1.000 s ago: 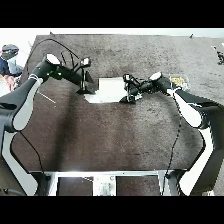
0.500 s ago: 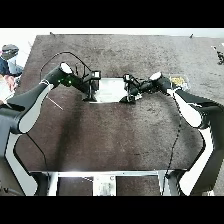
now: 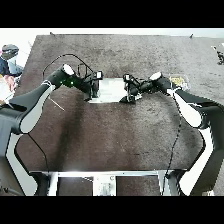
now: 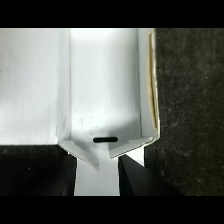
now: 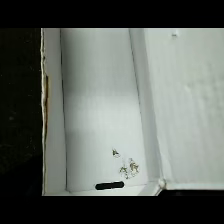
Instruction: Fold the box and place the chain.
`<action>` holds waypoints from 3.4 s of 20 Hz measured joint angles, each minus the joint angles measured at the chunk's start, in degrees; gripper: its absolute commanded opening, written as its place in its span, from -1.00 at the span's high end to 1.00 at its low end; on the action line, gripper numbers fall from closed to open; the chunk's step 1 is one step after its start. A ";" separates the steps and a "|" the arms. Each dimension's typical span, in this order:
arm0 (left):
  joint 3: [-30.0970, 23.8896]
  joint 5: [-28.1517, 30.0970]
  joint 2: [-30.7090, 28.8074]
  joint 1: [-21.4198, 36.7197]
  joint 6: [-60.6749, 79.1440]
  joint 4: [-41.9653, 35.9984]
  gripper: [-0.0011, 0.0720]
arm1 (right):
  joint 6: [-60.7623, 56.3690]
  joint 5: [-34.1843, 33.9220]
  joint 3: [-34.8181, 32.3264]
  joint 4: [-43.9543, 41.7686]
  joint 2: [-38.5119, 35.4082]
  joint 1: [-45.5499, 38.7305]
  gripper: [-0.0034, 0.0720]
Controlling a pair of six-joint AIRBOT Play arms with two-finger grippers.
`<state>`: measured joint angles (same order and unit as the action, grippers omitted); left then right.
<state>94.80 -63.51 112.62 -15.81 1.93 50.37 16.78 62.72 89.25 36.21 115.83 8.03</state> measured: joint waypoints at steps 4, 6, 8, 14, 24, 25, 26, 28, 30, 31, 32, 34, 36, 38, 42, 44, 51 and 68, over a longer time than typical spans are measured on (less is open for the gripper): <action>0.00 -0.31 0.00 0.04 0.00 -0.50 0.56 | 0.00 0.00 0.00 0.00 0.00 0.00 0.04; 0.00 -0.52 0.11 0.04 0.09 -1.49 0.61 | 0.00 0.00 0.00 0.00 0.00 0.00 0.04; 0.00 -0.74 0.39 0.04 0.79 -3.08 0.60 | 0.00 0.00 0.00 0.00 0.00 0.00 0.04; 0.00 -1.07 1.70 0.07 3.61 -8.74 0.60 | -0.02 0.02 0.00 0.00 0.00 0.00 0.04; 0.00 -0.48 2.01 0.07 4.00 -11.65 -0.58 | -0.04 0.00 0.00 0.00 0.00 0.04 0.04; 0.00 -0.33 2.01 0.07 3.69 -11.69 -0.15 | -0.04 0.00 0.00 0.00 0.00 0.04 0.04; 0.00 0.07 2.01 0.04 3.39 -11.76 0.32 | -0.04 0.00 0.02 0.00 0.00 0.04 0.04; 0.00 0.17 2.01 0.11 2.97 -11.61 0.72 | -0.02 0.00 0.00 0.00 0.00 0.04 0.04; 0.00 -0.50 2.01 0.74 2.49 -11.41 0.93 | -0.02 0.00 0.00 0.00 0.00 0.04 0.04; 0.00 -1.27 2.01 1.29 2.08 -11.34 0.94 | -0.02 0.00 0.02 0.00 0.00 0.07 0.04; 0.00 -2.38 1.92 1.92 1.99 -11.32 0.94 | -0.02 0.00 0.02 0.00 0.00 0.07 0.04; 0.15 -4.85 1.27 2.97 0.87 -11.61 0.95 | 0.00 0.02 0.02 0.00 0.00 0.07 0.04; 0.35 -6.08 -0.15 3.93 -1.36 -11.80 0.95 | 0.00 0.02 0.02 0.00 0.00 0.07 0.04; 0.55 -6.14 -2.64 4.70 -5.44 -12.94 0.95 | 0.00 0.02 0.02 0.00 0.00 0.07 0.04; 0.70 -2.89 -8.57 7.08 -23.04 -10.01 0.95 | 0.00 0.02 0.02 0.00 0.00 0.07 0.04; 0.57 -2.60 -10.10 9.55 -32.87 -7.69 0.95 | 0.00 0.02 0.02 0.00 0.00 0.07 0.04; -7.69 -2.91 -11.41 16.02 -52.02 -4.81 0.94 | -0.02 0.02 0.02 0.00 0.00 0.07 0.04; -22.99 8.26 -6.78 10.45 -53.09 -20.55 0.94 | 0.00 0.02 0.02 0.00 0.00 0.07 0.04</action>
<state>71.81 -55.24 105.84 -5.37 -51.16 29.82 16.78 62.74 89.27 36.21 115.83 8.10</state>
